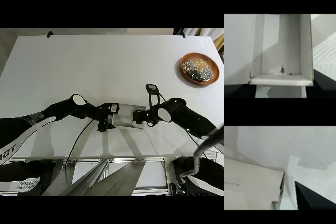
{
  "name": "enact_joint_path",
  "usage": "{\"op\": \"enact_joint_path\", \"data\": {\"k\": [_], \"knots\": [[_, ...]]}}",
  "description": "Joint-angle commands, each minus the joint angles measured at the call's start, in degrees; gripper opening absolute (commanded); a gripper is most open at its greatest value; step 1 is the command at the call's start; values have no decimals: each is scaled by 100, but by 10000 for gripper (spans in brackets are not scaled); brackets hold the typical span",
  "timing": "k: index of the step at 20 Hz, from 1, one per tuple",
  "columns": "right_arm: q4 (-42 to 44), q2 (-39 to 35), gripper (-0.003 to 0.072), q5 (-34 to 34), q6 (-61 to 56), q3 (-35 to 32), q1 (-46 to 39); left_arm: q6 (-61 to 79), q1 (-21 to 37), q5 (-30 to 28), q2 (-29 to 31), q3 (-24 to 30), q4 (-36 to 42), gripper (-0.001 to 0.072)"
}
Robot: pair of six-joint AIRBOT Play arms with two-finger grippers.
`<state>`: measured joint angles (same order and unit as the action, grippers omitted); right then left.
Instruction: Fold the box and place the chain.
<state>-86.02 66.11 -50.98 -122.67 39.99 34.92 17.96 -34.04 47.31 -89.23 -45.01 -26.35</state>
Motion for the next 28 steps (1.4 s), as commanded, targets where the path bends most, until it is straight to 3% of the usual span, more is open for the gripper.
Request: {"op": "enact_joint_path", "data": {"k": [1, 7, 8, 13, 14, 18, 20, 28], "knots": [[-249, 407, 459, -442, -212, 304, 212, 0, 0, 9, 2, 2, -4, 273], [-236, 605, 458, -479, -505, 304, 431, 0, 0, 11, 2, 2, -4, 273], [-236, 603, 429, -496, -505, 304, 431, 0, 0, 9, 2, 2, -4, 273], [-225, 603, 23, -520, -505, 304, 431, 0, 0, 9, 2, 2, -4, 273], [-225, 603, 15, -538, -505, 304, 431, 0, 0, 9, 2, 2, -4, 273], [-223, 603, 39, -540, -505, 304, 431, 0, 0, 9, 2, 2, -4, 273], [-223, 603, 264, -540, -505, 304, 431, 0, 0, 9, 2, 2, -4, 273], [-225, 621, 259, -470, -509, 297, 431, 0, 0, 7, 2, 2, -4, 273]]}}
